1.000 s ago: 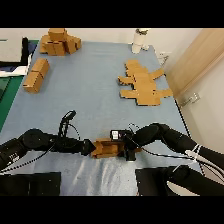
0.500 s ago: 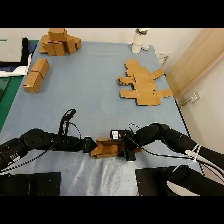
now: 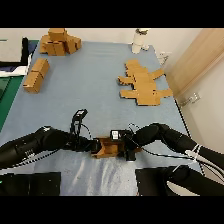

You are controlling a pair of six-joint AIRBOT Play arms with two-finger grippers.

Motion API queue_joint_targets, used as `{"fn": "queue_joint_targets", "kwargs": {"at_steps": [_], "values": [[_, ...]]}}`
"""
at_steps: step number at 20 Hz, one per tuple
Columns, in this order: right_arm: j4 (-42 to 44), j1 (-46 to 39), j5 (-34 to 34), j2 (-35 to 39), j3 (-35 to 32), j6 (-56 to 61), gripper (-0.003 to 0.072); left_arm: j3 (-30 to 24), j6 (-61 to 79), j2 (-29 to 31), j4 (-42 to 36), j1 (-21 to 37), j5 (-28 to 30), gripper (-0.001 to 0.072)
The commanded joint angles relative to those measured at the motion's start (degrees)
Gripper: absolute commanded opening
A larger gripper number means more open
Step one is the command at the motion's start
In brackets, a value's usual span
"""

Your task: Fold the box.

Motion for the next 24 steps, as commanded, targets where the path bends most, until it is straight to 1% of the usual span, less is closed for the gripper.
{"fn": "queue_joint_targets", "kwargs": {"at_steps": [1, 5, 6, 9, 11, 18, 19, 22, 24], "values": [[0.00, -0.02, 0.00, 0.00, 0.00, 0.00, 0.0498, 4.96, -11.23, -4.07, 10.29, -3.32, -2.93, 0.0551], [0.00, -0.02, 0.02, 0.00, 0.00, 0.00, 0.0497, 9.66, -24.22, -6.12, 23.12, -6.73, -10.10, 0.0550], [0.00, -0.02, 0.00, 0.00, 0.00, 0.00, 0.0497, 10.29, -26.69, -6.47, 25.16, -7.54, -11.39, 0.0550], [0.00, -0.02, 0.00, 0.00, 0.00, 0.00, 0.0497, 12.35, -28.06, -9.03, 25.83, -10.14, -13.94, 0.0550], [0.00, -0.02, 0.00, 0.00, 0.00, 0.00, 0.0498, 13.18, -30.47, -10.88, 26.40, -11.72, -14.10, 0.0550], [0.00, -0.02, 0.02, 0.00, 0.00, 0.00, 0.0498, 15.37, -32.96, -14.03, 26.64, -13.73, -15.32, 0.0549], [0.00, -0.02, 0.00, 0.00, 0.00, 0.00, 0.0497, 16.35, -33.20, -14.53, 27.23, -13.70, -16.26, 0.0548], [0.00, -0.02, 0.02, 0.00, 0.00, 0.00, 0.0497, 19.85, -39.43, -16.94, 31.61, -14.14, -22.53, 0.0542], [0.00, -0.02, 0.00, 0.00, 0.00, 0.00, 0.0497, 22.03, -42.03, -18.84, 32.04, -14.82, -24.35, 0.0542]]}}
